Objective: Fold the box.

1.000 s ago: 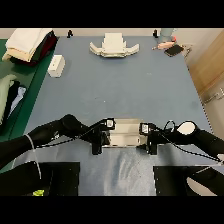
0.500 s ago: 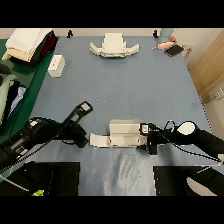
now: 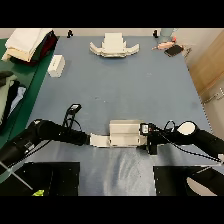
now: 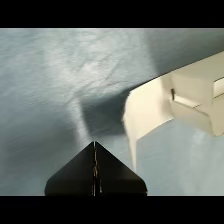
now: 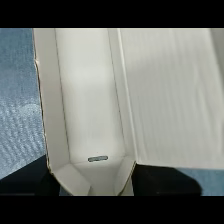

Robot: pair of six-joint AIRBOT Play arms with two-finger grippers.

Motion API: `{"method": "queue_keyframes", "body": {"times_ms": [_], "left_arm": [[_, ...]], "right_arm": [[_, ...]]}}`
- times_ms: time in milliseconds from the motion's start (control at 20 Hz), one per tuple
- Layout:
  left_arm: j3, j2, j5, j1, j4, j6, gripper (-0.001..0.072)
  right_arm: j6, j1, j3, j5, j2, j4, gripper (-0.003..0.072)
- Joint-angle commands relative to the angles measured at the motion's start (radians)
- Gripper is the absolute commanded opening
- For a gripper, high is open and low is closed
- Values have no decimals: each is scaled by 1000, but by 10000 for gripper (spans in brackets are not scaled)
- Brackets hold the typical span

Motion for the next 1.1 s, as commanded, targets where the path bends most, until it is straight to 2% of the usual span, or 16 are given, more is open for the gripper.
{"method": "queue_keyframes", "body": {"times_ms": [0,100,250,500,550,600,950,1050], "left_arm": [[-11,-122,129,-51,-171,71,13],[-10,-176,170,-92,-215,74,13],[-3,-177,208,-159,-349,137,13],[35,-147,207,-176,-371,109,17],[37,-145,207,-176,-372,109,132],[37,-145,203,-176,-372,105,426],[37,-145,181,-176,-351,60,442],[37,-145,174,-175,-302,0,442]], "right_arm": [[0,-1,1,0,1,0,514],[0,-1,1,0,1,0,514],[0,-1,1,0,1,0,514],[0,-1,1,0,1,0,515],[0,-1,1,0,1,0,514],[0,-1,1,0,1,0,514],[0,-1,1,0,1,0,514],[0,-1,1,0,1,0,514]]}}
